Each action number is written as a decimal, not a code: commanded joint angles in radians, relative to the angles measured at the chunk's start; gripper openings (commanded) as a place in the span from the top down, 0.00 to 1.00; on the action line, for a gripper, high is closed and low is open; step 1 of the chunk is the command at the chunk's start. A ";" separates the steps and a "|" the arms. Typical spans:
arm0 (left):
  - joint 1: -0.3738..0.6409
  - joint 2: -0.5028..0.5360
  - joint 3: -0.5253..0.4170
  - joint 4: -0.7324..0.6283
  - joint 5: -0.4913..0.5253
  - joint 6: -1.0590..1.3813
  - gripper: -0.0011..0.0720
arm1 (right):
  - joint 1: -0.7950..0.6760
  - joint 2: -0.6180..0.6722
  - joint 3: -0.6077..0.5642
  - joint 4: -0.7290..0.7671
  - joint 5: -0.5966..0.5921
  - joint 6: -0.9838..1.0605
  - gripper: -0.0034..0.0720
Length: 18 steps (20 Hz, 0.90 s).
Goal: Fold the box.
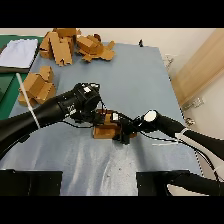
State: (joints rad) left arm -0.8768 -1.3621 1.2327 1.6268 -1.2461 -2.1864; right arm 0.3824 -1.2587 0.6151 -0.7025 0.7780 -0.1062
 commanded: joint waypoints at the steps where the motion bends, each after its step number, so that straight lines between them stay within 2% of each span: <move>1: 0.000 0.053 0.000 0.161 -0.056 0.027 0.80 | -0.001 0.001 0.000 0.000 0.000 0.000 0.37; 2: 0.001 0.064 0.000 0.226 -0.090 0.076 0.97 | -0.001 0.001 0.000 0.000 0.000 0.000 0.37; 4: 0.038 0.074 0.000 0.311 -0.121 0.158 0.97 | -0.001 0.001 0.001 0.000 0.000 0.000 0.37; 6: 0.132 0.076 -0.007 0.246 -0.018 0.320 0.97 | -0.001 0.001 0.001 0.000 0.000 0.000 0.37; 8: 0.267 0.076 -0.025 0.050 0.174 0.537 0.97 | -0.001 0.001 0.001 0.000 0.000 0.000 0.37; 9: 0.343 0.076 -0.039 -0.092 0.260 0.715 0.97 | -0.001 0.001 0.001 0.000 0.000 0.000 0.37; 11: 0.528 0.072 -0.097 -0.582 0.384 1.292 0.97 | -0.001 0.001 0.001 0.000 0.000 0.000 0.37; 12: 0.623 0.058 -0.126 -0.839 0.385 1.545 0.97 | -0.001 0.001 0.001 0.000 0.000 0.000 0.37; 13: 0.723 0.026 -0.142 -1.066 0.311 1.791 0.97 | -0.001 0.001 0.001 0.000 0.000 0.000 0.37; 15: 0.874 -0.053 -0.141 -1.336 0.104 2.125 0.97 | -0.001 0.001 0.001 0.000 0.000 0.000 0.37; 16: 0.914 -0.089 -0.138 -1.402 0.035 2.243 0.97 | -0.001 0.001 0.001 0.000 0.000 0.000 0.37; 18: 0.924 -0.138 -0.138 -1.404 -0.017 2.372 0.97 | -0.001 0.001 0.001 0.000 -0.001 0.000 0.37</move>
State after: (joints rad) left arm -0.0643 -1.4265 1.1053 0.5293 -1.1259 -0.2848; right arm 0.3824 -1.2587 0.6151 -0.7033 0.7780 -0.1062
